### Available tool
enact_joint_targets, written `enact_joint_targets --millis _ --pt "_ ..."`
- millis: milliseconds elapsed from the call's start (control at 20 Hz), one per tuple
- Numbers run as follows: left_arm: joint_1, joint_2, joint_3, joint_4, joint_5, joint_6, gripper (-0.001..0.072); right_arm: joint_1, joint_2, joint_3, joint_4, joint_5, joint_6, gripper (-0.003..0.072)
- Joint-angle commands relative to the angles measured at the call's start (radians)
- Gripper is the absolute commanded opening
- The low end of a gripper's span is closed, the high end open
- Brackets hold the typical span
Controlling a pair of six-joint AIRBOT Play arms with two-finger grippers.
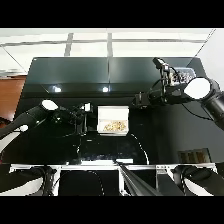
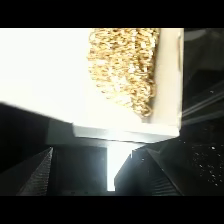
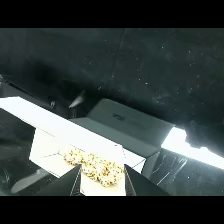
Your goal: Fold the box and place the chain.
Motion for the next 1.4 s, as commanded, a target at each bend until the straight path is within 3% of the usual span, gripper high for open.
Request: enact_joint_targets --millis 0,350,600,650,700,750,800,950,1100,1200,1350 --pt "-0.028 -0.017 0.012 0.029 -0.002 0.003 0.0718 0.0 0.001 0.0 0.0 -0.014 0.0 0.0315" --pt "-0.082 -0.019 0.016 -0.062 0.034 0.0 0.0718 0.0 0.001 0.0 0.0 -0.024 0.0 0.0315" --pt "-0.13 -0.019 0.015 -0.003 0.064 -0.023 0.0713 0.0 0.0 0.0 -0.011 -0.055 -0.001 0.0315" --pt "-0.132 -0.019 0.015 -0.004 0.071 -0.026 0.0687 0.0 0.0 0.0 -0.039 -0.07 0.0 0.0315" --pt "-0.133 -0.019 0.015 -0.005 0.076 -0.031 0.0615 0.0 0.0 0.0 -0.074 -0.089 0.0 0.0317" --pt "-0.133 -0.019 0.015 -0.005 0.075 -0.031 0.0471 0.0 -0.002 -0.001 -0.112 -0.115 0.0 0.0437" --pt "-0.133 -0.019 0.015 -0.005 0.076 -0.031 0.0411 0.008 -0.013 -0.001 -0.146 -0.131 -0.012 0.0713" --pt "-0.133 -0.019 0.015 -0.005 0.079 -0.034 0.0411 0.016 -0.097 -0.001 -0.2 -0.193 -0.014 0.0712" --pt "-0.133 -0.019 0.015 -0.005 0.079 -0.034 0.0412 0.018 -0.196 -0.001 -0.027 -0.198 -0.242 0.0705" --pt "-0.133 -0.019 0.015 -0.005 0.079 -0.034 0.0412 0.028 -0.209 0.0 0.084 -0.087 -0.521 0.0705" --pt "-0.133 -0.019 0.015 -0.005 0.079 -0.034 0.0412 0.051 -0.202 0.012 0.09 0.084 -0.816 0.0705"
